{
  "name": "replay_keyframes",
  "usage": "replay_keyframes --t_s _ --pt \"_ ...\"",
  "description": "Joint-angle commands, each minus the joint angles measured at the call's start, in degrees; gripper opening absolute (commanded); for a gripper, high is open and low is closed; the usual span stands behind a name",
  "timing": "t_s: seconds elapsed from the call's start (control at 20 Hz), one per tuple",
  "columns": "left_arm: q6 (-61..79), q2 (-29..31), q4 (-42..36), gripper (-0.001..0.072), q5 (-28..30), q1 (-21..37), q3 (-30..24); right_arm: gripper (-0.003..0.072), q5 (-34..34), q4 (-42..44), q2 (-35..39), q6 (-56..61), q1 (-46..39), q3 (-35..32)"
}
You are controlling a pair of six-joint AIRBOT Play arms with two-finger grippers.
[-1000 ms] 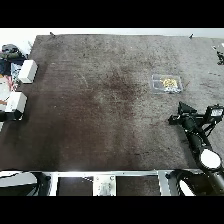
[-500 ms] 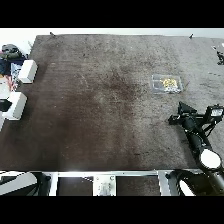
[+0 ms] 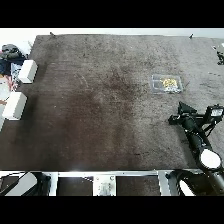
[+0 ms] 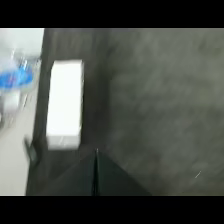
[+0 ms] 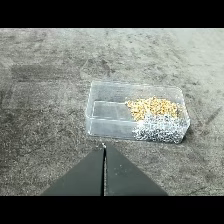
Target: Fold the box and place the chain.
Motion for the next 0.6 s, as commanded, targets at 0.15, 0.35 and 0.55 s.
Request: replay_keyframes --t_s 0.15,0.35,0.55 --pt "9.9 13.9 -12.2 0.0004 15.8 -16.0 -5.0 0.0011 0.0 0.0 0.0 0.0 0.0 0.0" --pt "19.1 25.5 -19.5 0.0005 28.7 -27.6 -20.9 0.0011 0.0 0.0 0.0 0.0 0.0 0.0" --pt "19.6 34.7 -22.1 0.0005 35.1 -34.9 -36.9 0.0012 0.0 0.0 0.0 0.0 0.0 0.0"
